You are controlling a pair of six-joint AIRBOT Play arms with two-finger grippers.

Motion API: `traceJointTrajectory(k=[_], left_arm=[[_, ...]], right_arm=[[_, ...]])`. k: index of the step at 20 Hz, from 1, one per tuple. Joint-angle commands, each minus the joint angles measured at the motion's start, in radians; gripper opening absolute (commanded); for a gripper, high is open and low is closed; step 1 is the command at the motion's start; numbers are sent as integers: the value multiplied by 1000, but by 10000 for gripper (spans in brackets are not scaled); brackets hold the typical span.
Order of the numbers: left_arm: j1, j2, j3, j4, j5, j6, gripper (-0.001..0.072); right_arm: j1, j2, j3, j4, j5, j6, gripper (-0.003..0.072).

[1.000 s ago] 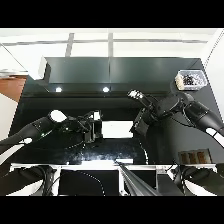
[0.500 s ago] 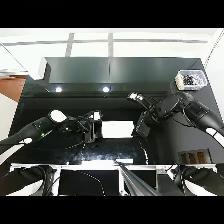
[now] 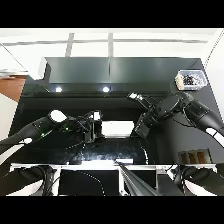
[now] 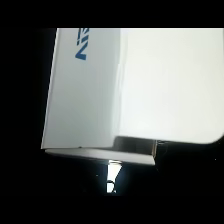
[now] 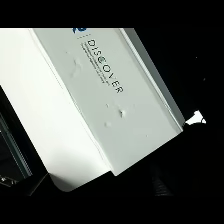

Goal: Fold the box and place the chain.

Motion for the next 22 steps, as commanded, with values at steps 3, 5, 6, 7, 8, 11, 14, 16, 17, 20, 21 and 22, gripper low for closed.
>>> traceJointTrajectory(k=[3,5,6,7,8,11,14,16,17,20,21,22], left_arm=[[0,0,1,0,0,0,269],[0,0,1,0,0,0,269],[0,0,1,0,0,0,269],[0,0,1,0,0,0,269],[0,0,1,0,0,0,269],[0,0,1,0,0,0,269],[0,0,1,0,0,0,269],[0,0,1,0,0,0,269],[0,0,1,0,0,0,269],[0,0,1,0,0,0,269],[0,0,1,0,0,0,269],[0,0,1,0,0,0,269]], right_arm=[[0,-1,1,11,28,14,697],[0,-2,0,9,48,16,696],[0,-4,0,9,60,19,696],[0,-8,0,8,69,19,696],[0,-14,0,7,80,19,696],[0,-28,0,-9,117,39,696],[0,-35,0,-15,168,42,696],[0,-38,0,-18,195,45,696],[0,-42,0,-18,194,45,696],[0,-40,26,-16,71,46,697],[0,-38,51,-13,-3,51,697],[0,-34,85,0,-82,61,697]])
